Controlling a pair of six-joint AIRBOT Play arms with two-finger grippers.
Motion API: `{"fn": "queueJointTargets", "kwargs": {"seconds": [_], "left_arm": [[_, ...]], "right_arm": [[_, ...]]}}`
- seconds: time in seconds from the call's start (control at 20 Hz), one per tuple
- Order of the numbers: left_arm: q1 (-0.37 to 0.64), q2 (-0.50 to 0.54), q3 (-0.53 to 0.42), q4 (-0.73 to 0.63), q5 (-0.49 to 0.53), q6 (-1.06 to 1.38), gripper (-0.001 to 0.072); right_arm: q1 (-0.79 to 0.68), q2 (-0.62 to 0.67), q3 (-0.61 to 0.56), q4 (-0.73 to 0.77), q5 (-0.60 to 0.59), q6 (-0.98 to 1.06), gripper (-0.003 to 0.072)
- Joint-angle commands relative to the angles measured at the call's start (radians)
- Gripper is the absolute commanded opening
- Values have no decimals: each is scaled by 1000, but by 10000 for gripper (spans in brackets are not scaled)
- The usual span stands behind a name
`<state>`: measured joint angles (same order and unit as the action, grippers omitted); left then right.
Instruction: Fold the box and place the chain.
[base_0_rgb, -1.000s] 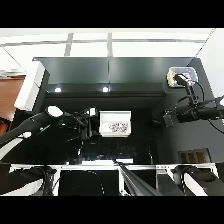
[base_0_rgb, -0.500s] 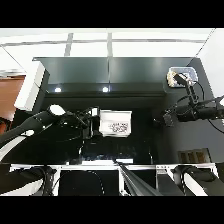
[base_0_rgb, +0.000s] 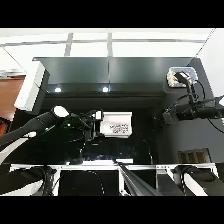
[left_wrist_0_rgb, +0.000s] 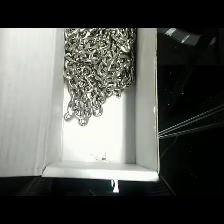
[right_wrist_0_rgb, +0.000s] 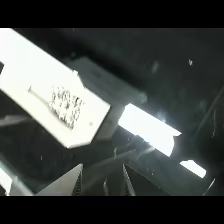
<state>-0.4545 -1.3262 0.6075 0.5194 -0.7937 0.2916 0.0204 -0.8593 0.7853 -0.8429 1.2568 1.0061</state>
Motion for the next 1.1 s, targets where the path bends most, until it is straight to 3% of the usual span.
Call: {"fn": "queueJointTargets", "kwargs": {"seconds": [0.0,0.05,0.1,0.35,0.45,0.6,0.7,0.85,1.05], "left_arm": [[-3,0,0,3,4,1,491],[-3,0,0,3,4,1,491],[-3,0,0,3,4,1,491],[-3,0,0,3,3,0,491],[-3,0,0,3,3,0,491],[-3,0,0,3,-2,0,491],[-5,0,0,3,-1,0,491],[-5,0,0,3,-1,0,491],[-5,0,0,3,-2,0,491]], "right_arm": [[54,-14,-4,0,-227,64,360],[78,-37,-4,25,-293,80,650],[102,-75,-2,69,-333,77,688],[249,-347,8,344,-496,-144,684],[304,-408,22,314,-467,-239,684],[343,-395,50,152,-304,-443,683],[343,-377,84,35,-247,-462,683],[348,-372,92,19,-158,-544,683],[392,-372,92,27,-158,-608,683]]}}
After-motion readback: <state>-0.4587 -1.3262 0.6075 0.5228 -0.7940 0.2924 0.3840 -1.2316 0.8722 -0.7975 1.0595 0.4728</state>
